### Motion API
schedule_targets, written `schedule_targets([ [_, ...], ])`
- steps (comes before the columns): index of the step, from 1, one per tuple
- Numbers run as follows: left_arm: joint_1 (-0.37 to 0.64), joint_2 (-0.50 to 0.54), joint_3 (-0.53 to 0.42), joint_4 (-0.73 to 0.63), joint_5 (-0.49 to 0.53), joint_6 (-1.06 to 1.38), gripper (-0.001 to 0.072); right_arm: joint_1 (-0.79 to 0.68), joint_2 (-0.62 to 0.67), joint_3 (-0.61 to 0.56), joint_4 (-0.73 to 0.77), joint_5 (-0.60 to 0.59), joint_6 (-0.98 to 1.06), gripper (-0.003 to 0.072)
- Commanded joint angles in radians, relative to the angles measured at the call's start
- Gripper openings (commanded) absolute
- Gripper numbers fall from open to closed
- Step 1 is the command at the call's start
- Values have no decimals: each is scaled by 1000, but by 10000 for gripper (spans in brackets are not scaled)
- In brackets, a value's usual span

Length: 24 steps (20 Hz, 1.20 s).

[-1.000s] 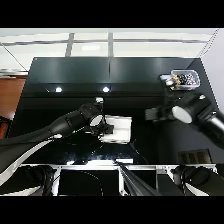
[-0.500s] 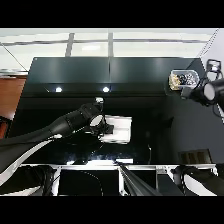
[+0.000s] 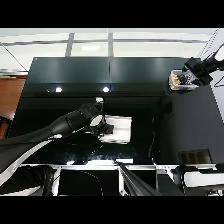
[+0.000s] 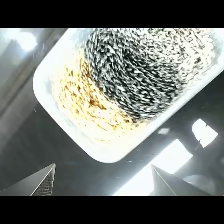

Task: Fold the box and place the chain.

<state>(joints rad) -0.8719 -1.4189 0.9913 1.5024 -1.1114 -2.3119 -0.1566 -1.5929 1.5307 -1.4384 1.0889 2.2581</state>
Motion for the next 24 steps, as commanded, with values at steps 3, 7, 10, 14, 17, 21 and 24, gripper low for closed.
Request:
schedule_targets([
  [3, 1, 0, 1, 0, -27, 0, 30, -4, -132, 89, 49, -17, 152, 675],
  [7, 1, 0, 1, 0, -27, 0, 30, -3, -185, 89, 89, -28, 145, 616],
  [10, 1, 0, 1, 0, -27, 0, 30, -5, -208, 89, 84, -45, 145, 615],
  [14, 1, 0, 1, 0, -27, 0, 30, -4, -226, 89, 87, -90, 146, 555],
  [17, 1, 0, 1, 0, -27, 0, 30, -4, -242, 89, 87, -93, 146, 555],
  [21, 1, 0, 1, 0, -27, 0, 30, -4, -269, 89, 122, -124, 142, 554],
  [24, 1, 0, 1, 0, -27, 0, 30, -4, -275, 89, 127, -145, 133, 554],
])
